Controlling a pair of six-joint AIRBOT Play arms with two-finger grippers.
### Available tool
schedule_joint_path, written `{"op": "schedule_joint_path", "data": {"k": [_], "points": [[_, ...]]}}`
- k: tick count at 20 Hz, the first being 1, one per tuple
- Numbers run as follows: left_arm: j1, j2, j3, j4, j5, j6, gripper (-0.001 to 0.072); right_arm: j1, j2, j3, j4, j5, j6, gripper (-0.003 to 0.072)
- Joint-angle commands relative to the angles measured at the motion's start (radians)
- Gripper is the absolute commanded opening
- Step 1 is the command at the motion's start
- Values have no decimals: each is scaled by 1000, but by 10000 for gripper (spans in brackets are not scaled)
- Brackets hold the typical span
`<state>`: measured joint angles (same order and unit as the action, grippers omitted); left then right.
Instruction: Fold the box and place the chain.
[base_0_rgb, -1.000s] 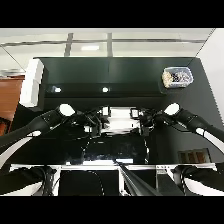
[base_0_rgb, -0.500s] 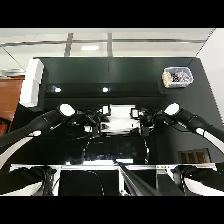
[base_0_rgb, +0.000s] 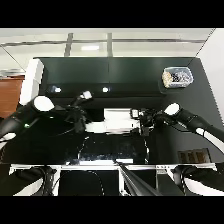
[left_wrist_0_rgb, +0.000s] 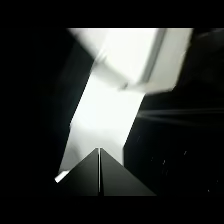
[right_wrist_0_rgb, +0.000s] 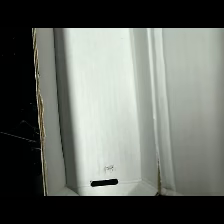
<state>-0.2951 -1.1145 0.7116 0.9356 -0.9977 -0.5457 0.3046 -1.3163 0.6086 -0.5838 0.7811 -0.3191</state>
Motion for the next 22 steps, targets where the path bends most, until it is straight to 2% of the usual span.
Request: {"op": "schedule_joint_path", "data": {"k": [1,2,3,5,7,10,14,18,22], "points": [[192,30,-37,132,-103,-530,28,1,0,0,0,0,0,138],[254,13,-68,97,-115,-654,29,1,0,0,0,0,0,139],[314,-18,-100,16,-153,-678,29,1,0,0,0,0,0,139],[396,-97,-158,-177,-204,-581,27,1,0,0,0,0,0,138],[413,-183,-188,-300,-212,-516,26,1,0,0,0,0,0,139],[341,-264,-188,-320,-144,-515,25,1,0,0,0,0,0,138],[193,-285,-172,-483,-51,-417,26,1,0,0,0,0,0,139],[122,-290,-93,-498,-153,-322,27,1,0,0,0,0,0,139],[121,-290,-69,-490,-156,-322,27,1,0,0,0,0,0,138]]}}
